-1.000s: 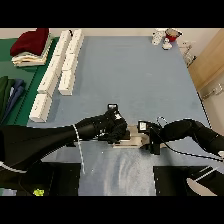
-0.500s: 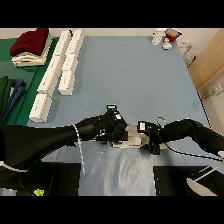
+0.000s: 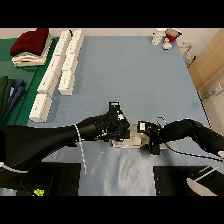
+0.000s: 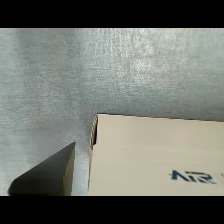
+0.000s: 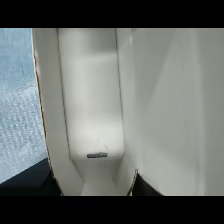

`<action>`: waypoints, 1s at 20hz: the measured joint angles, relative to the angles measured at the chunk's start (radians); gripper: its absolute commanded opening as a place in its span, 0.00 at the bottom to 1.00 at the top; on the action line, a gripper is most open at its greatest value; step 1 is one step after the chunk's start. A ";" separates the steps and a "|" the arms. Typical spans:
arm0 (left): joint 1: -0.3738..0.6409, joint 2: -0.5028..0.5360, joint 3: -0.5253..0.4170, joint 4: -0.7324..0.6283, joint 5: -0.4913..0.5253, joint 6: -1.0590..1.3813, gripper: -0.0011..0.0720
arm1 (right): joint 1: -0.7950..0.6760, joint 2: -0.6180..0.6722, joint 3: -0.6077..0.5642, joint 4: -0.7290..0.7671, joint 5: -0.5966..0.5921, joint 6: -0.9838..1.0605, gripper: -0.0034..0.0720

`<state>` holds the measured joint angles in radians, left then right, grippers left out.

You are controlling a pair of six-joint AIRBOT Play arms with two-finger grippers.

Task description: Fold the box.

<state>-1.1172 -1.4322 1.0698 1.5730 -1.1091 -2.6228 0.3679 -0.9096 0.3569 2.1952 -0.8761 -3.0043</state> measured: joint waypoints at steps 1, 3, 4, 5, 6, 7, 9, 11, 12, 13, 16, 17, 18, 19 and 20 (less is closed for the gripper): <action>-0.006 -0.004 0.000 0.005 0.000 -0.004 0.48 | 0.000 0.000 0.000 0.000 0.000 0.000 0.77; -0.015 -0.016 0.002 0.010 0.000 -0.008 0.48 | 0.000 0.000 0.000 0.000 0.000 0.000 0.77; -0.020 -0.021 0.006 0.015 -0.002 -0.010 0.48 | 0.000 0.000 0.000 0.000 0.000 0.000 0.77; -0.024 -0.025 0.010 0.020 -0.006 -0.012 0.36 | 0.000 0.000 0.000 0.000 0.000 0.000 0.77; -0.027 -0.029 0.014 0.027 -0.012 -0.014 0.16 | 0.000 0.000 0.000 0.000 0.000 0.000 0.77; -0.031 -0.032 0.017 0.040 -0.015 -0.015 0.16 | 0.000 0.000 0.000 0.000 0.000 0.000 0.77; -0.040 -0.035 0.022 0.056 -0.024 -0.016 0.15 | 0.000 0.000 0.000 0.000 0.000 0.000 0.77; -0.046 -0.037 0.025 0.066 -0.028 -0.018 0.03 | 0.000 0.000 0.000 0.000 0.000 0.000 0.77; -0.048 -0.038 0.026 0.071 -0.029 -0.018 0.03 | 0.000 0.000 0.000 -0.001 0.000 0.000 0.77; -0.050 -0.039 0.026 0.073 -0.030 -0.018 0.03 | 0.000 0.000 0.000 -0.001 0.000 0.000 0.77; -0.054 -0.039 0.026 0.078 -0.032 -0.017 0.04 | 0.000 0.000 0.000 -0.001 0.000 0.000 0.77; -0.054 -0.039 0.026 0.079 -0.032 -0.015 0.22 | 0.000 0.000 0.000 -0.001 0.000 0.000 0.77; -0.055 -0.040 0.026 0.081 -0.034 -0.011 0.51 | 0.000 0.000 0.000 -0.001 0.000 0.000 0.77; -0.055 -0.040 0.026 0.079 -0.035 -0.011 0.54 | 0.000 0.000 0.000 -0.001 0.000 0.000 0.77; -0.055 -0.040 0.026 0.081 -0.035 -0.011 0.54 | 0.000 0.000 0.000 -0.001 0.000 0.000 0.77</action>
